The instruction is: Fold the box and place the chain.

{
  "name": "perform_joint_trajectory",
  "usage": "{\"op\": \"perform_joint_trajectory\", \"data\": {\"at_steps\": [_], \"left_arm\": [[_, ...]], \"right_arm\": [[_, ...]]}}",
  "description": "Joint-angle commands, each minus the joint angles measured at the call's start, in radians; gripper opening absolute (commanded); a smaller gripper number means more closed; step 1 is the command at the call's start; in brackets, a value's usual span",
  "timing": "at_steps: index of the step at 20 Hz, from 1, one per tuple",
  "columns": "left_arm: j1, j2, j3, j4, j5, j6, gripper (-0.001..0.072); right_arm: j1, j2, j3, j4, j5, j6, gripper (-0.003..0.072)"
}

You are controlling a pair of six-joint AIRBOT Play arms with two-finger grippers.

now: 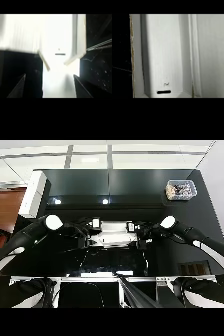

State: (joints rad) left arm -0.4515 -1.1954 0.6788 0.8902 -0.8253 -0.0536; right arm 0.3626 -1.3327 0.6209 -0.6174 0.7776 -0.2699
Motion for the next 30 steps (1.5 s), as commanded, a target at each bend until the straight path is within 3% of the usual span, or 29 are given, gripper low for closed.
{"op": "perform_joint_trajectory", "data": {"at_steps": [1, 2, 3, 4, 5, 6, 7, 11, 18, 24, 26, 27, 28, 29, 30], "left_arm": [[-0.020, -0.076, 0.050, -0.031, -0.081, 0.032, 0.0682], [-0.020, -0.078, 0.058, -0.031, -0.097, 0.032, 0.0665], [-0.020, -0.078, 0.064, -0.031, -0.104, 0.031, 0.0598], [-0.020, -0.078, 0.069, -0.032, -0.106, 0.027, 0.0596], [-0.021, -0.078, 0.069, -0.037, -0.099, 0.024, 0.0525], [-0.022, -0.078, 0.069, -0.036, -0.099, 0.024, 0.0358], [-0.022, -0.078, 0.069, -0.036, -0.100, 0.023, 0.0248], [-0.022, -0.078, 0.069, -0.050, -0.101, 0.019, 0.0237], [-0.027, -0.122, 0.069, -0.216, -0.048, -0.029, 0.0235], [-0.062, -0.128, 0.068, -0.222, 0.003, -0.030, 0.0224], [-0.066, -0.128, 0.068, -0.218, 0.013, -0.045, 0.0132], [-0.066, -0.127, 0.068, -0.217, 0.012, -0.052, 0.0134], [-0.066, -0.127, 0.068, -0.218, 0.012, -0.052, 0.0186], [-0.066, -0.127, 0.068, -0.218, 0.014, -0.052, 0.0351], [-0.065, -0.127, 0.068, -0.217, 0.014, -0.051, 0.0404]], "right_arm": [[0.001, 0.001, 0.000, 0.000, 0.001, 0.000, 0.0242], [0.001, 0.001, 0.000, 0.000, 0.000, 0.000, 0.0242], [0.001, 0.001, 0.000, 0.000, 0.001, 0.000, 0.0242], [0.001, 0.001, 0.000, 0.000, 0.001, 0.000, 0.0242], [0.001, 0.001, 0.000, 0.000, 0.001, 0.000, 0.0242], [0.001, 0.001, 0.000, 0.000, 0.001, 0.000, 0.0242], [0.001, 0.001, 0.000, 0.000, 0.001, 0.000, 0.0242], [0.001, 0.001, 0.000, 0.000, 0.001, 0.000, 0.0242], [0.001, 0.001, 0.000, 0.000, 0.000, 0.000, 0.0242], [0.001, 0.001, 0.000, 0.000, 0.000, 0.000, 0.0242], [0.001, 0.001, 0.000, 0.000, 0.000, 0.000, 0.0242], [0.001, 0.001, 0.000, 0.000, 0.000, 0.000, 0.0242], [0.001, 0.001, 0.000, 0.000, 0.000, 0.000, 0.0242], [0.001, 0.001, 0.000, 0.000, 0.000, 0.000, 0.0242], [0.001, 0.001, 0.000, 0.000, 0.000, 0.000, 0.0242]]}}
